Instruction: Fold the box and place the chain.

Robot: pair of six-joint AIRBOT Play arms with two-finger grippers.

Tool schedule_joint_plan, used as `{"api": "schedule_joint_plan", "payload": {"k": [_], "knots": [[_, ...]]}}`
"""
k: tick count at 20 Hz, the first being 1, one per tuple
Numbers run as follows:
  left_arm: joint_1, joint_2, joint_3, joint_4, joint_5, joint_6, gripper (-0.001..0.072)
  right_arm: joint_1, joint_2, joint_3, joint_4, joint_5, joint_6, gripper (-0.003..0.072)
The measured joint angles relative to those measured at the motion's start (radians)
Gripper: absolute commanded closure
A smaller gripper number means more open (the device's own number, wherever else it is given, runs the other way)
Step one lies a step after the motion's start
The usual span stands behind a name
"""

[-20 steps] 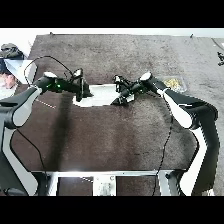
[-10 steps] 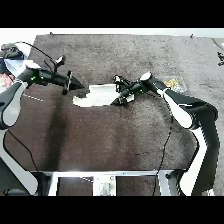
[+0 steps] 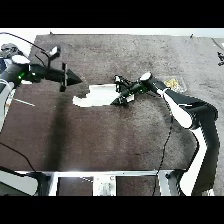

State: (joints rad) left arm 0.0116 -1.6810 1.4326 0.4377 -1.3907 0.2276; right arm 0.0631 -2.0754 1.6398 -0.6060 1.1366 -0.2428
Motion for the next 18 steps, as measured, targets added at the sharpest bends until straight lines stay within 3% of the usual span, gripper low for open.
{"api": "schedule_joint_plan", "payload": {"k": [5,9,13,18], "knots": [[-0.118,0.036,-0.173,-0.003,0.14,-0.001,0.0701,0.0,0.0,0.0,0.0,0.0,0.0,0.031],[-0.18,0.021,-0.214,-0.019,0.227,-0.04,0.0702,0.0,0.0,0.0,0.0,0.0,0.0,0.031],[-0.199,-0.002,-0.169,-0.043,0.337,-0.062,0.0702,0.0,0.0,0.0,0.0,0.0,0.0,0.031],[-0.2,-0.112,-0.013,-0.043,0.385,-0.138,0.0702,0.0,0.0,0.0,0.0,0.0,0.0,0.031]]}}
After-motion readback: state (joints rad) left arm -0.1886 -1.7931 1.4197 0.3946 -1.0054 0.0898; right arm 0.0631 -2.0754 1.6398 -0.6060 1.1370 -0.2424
